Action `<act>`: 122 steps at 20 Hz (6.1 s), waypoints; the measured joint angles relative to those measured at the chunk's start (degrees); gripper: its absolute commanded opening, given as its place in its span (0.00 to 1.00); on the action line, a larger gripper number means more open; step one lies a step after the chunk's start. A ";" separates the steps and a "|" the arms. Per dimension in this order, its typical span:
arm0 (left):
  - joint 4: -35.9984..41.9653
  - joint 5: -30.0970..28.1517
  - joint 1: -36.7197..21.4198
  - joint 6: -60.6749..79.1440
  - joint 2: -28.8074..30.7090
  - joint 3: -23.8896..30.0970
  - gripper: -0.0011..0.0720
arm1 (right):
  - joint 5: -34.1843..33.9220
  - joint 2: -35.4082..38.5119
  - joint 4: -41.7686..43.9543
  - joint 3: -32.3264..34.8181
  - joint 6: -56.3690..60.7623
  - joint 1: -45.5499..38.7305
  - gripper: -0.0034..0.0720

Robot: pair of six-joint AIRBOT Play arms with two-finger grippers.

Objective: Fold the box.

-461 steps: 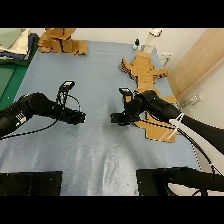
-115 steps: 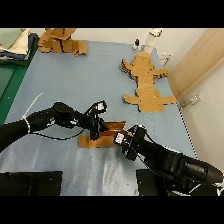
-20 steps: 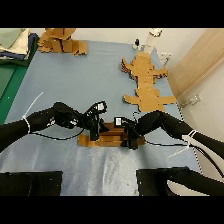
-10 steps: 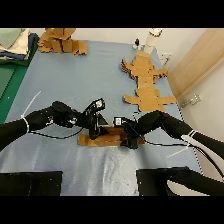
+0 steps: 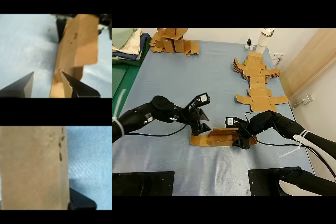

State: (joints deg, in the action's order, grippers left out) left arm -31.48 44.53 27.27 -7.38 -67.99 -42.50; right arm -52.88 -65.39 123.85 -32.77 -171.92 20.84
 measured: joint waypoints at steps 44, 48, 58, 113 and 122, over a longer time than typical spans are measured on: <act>1.18 1.16 -4.17 -50.82 -5.70 -0.57 0.03 | -0.11 0.00 -0.22 0.00 0.00 0.00 0.73; -0.11 7.74 -9.33 -42.27 2.47 5.33 0.03 | -0.11 0.00 -0.22 0.00 0.00 0.00 0.73; 2.27 3.63 5.35 -26.10 12.48 11.39 0.03 | -0.13 0.00 -0.26 0.00 0.00 0.00 0.73; -5.84 4.79 4.52 -31.17 2.43 -2.80 0.03 | -0.11 0.00 -0.63 0.00 0.00 0.00 0.73; -33.66 9.01 14.34 -29.62 3.87 -1.38 0.95 | -0.11 0.00 -0.63 0.00 0.00 0.00 0.73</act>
State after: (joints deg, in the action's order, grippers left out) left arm -65.14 53.54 41.60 -36.99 -64.12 -43.88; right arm -52.99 -65.39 123.22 -32.77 -171.92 20.84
